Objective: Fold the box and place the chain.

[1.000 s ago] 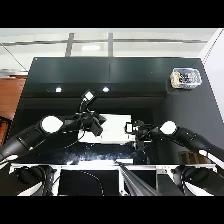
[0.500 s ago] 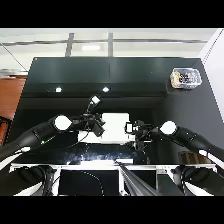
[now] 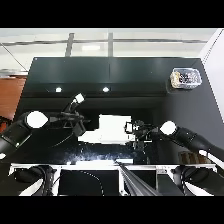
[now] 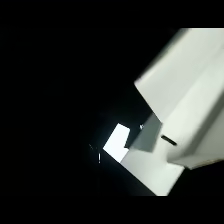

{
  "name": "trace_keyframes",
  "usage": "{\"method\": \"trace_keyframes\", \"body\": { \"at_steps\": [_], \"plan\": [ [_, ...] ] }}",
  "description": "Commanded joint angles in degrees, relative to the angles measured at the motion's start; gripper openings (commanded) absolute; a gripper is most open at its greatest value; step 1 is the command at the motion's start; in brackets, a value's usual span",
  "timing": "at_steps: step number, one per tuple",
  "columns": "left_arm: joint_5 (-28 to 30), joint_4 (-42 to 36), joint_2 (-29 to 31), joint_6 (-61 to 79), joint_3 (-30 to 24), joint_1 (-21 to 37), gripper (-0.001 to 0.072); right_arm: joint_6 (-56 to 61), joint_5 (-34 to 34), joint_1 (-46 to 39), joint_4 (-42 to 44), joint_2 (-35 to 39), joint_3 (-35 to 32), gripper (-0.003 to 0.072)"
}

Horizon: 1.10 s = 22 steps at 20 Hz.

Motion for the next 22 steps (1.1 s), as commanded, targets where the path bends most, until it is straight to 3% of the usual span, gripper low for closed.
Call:
{"method": "trace_keyframes", "body": {
  "at_steps": [1,2,3,7,10,15,17,18,20,21,22],
  "plan": [
    [-9.4,-2.1,1.4,10.1,-3.8,3.4,0.0188,0.2,-0.4,0.0,0.0,0.0,0.0,0.0219],
    [-7.9,-2.4,1.3,12.3,-4.7,3.3,0.0516,0.2,-0.4,0.0,0.0,0.0,0.0,0.0219],
    [-5.5,-3.7,1.2,16.6,-5.7,3.3,0.0697,0.2,-0.4,0.0,0.0,0.0,0.0,0.0219],
    [-4.2,-6.1,-0.6,27.4,-6.1,1.9,0.0607,0.2,-0.4,0.0,0.0,0.0,0.0,0.022],
    [-1.5,-7.6,-2.7,27.7,-6.1,-1.9,0.0609,0.2,-0.4,0.0,0.0,0.0,0.0,0.022],
    [8.8,-9.3,-6.4,27.7,-5.9,-9.5,0.061,0.2,-0.4,0.0,0.0,0.0,0.0,0.022],
    [9.6,-9.3,-7.7,27.7,-5.9,-11.6,0.0608,0.2,-0.4,0.0,0.0,0.0,0.0,0.0266],
    [9.6,-9.3,-8.1,27.7,-5.9,-12.2,0.0553,0.2,-0.4,0.0,0.0,0.0,0.0,0.0267],
    [9.6,-9.3,-8.2,27.7,-5.9,-13.0,0.0301,0.2,-0.4,0.0,0.0,0.0,0.0,0.0266],
    [9.6,-9.7,-8.2,27.7,-5.9,-13.1,0.0253,0.2,-0.4,0.0,0.0,0.0,0.0,0.0266],
    [9.6,-10.3,-8.2,27.7,-5.9,-13.1,0.0252,0.2,-0.4,0.0,0.0,0.0,0.0,0.0266]
  ]
}}
